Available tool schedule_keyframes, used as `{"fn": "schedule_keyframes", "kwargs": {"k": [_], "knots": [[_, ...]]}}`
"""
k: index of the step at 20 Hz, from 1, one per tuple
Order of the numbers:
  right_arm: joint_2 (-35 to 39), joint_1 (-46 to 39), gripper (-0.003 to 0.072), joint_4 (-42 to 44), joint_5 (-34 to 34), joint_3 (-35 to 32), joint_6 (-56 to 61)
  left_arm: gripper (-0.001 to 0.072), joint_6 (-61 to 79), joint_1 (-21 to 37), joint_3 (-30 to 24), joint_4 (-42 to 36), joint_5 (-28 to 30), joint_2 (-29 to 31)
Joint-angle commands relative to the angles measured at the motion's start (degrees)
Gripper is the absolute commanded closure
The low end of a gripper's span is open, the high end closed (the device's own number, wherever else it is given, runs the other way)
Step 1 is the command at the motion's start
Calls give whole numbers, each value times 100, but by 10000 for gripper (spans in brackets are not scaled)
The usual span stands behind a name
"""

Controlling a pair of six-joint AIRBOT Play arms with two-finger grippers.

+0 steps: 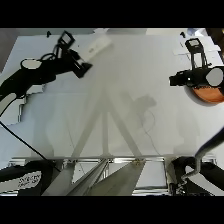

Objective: Fold the box and place the chain.

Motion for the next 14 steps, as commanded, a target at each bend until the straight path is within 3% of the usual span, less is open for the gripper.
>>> {"fn": "schedule_keyframes", "kwargs": {"k": [1,4,14], "knots": [[2,-4,669,2,2,7,0,706,-776,376,0,-15,761,-96],[2,-4,669,2,2,7,0,707,-1364,601,0,444,981,-337],[2,-4,669,2,2,7,0,707,-5375,885,0,3574,1019,-1425]]}}
